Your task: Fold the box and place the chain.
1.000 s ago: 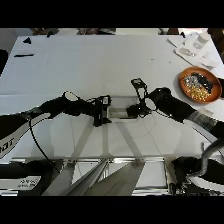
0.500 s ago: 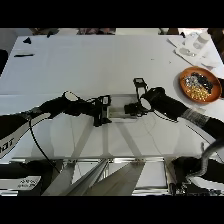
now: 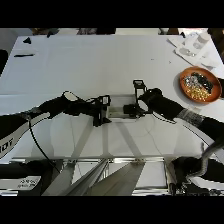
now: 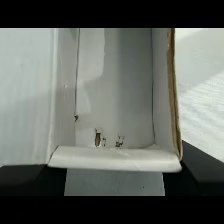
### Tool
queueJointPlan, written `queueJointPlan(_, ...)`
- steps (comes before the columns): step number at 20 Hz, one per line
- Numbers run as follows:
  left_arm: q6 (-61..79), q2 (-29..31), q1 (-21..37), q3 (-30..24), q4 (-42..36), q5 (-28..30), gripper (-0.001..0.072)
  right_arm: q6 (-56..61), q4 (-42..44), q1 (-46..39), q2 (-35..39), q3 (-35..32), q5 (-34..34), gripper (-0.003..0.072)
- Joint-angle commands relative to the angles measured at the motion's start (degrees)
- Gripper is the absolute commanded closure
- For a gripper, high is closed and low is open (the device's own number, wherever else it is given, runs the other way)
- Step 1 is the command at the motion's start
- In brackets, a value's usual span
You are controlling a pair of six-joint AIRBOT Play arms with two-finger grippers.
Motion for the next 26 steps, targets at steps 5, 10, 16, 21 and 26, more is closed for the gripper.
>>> queueJointPlan(5,-0.07,0.0,-0.04,0.02,-0.13,0.07,0.0419,0.35,0.22,0.04,9.01,-0.02,1.79,0.0277)
queueJointPlan(10,-0.07,0.0,-0.04,0.02,-0.13,0.09,0.0419,-0.09,-6.08,0.0,20.9,0.0,8.92,0.0276)
queueJointPlan(16,-0.07,0.0,-0.04,0.02,-0.13,0.07,0.0419,-3.1,-30.16,-5.66,31.82,0.0,19.91,0.0278)
queueJointPlan(21,-0.07,0.0,-0.04,0.02,-0.13,0.07,0.0419,-15.15,-26.27,-24.35,32.81,-0.02,18.88,0.0183)
queueJointPlan(26,-0.07,0.0,-0.04,0.02,-0.13,0.07,0.0419,-26.62,-18.23,-42.18,31.5,0.0,10.97,0.0183)
